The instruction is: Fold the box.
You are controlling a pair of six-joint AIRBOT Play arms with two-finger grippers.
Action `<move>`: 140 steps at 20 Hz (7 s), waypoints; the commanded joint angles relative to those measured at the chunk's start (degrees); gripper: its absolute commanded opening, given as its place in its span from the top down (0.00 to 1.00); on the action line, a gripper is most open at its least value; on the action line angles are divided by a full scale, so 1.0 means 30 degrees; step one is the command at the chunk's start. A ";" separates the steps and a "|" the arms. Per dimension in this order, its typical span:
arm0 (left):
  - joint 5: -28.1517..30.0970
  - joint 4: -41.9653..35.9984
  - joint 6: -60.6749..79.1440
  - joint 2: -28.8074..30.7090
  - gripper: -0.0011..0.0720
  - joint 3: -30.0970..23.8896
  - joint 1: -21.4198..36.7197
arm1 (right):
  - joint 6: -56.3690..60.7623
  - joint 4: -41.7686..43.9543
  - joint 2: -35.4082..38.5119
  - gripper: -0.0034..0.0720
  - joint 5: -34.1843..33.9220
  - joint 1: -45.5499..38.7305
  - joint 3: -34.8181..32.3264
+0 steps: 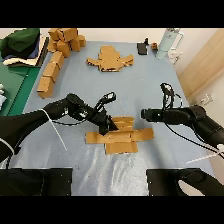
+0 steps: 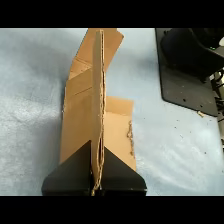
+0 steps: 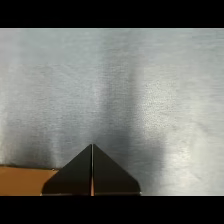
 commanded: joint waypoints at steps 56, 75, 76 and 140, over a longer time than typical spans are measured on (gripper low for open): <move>-0.0721 0.0612 -0.0379 -0.1268 0.97 0.0940 0.0692 | -0.0160 0.0007 0.1821 0.95 -0.2492 0.0860 -0.1960; -0.0707 0.0605 -0.0386 -0.1268 0.97 0.0940 0.0685 | 0.0044 -0.7031 0.2659 0.68 -0.6164 1.6910 -0.1785; -0.0699 0.0605 -0.0386 -0.1268 0.97 0.0940 0.0692 | -0.0379 -0.8954 0.1938 0.27 -0.6135 1.7813 -0.1785; -0.0699 0.0605 -0.0386 -0.1268 0.97 0.0940 0.0685 | -1.9853 -0.0925 0.1202 0.02 -0.1931 0.7176 -0.1727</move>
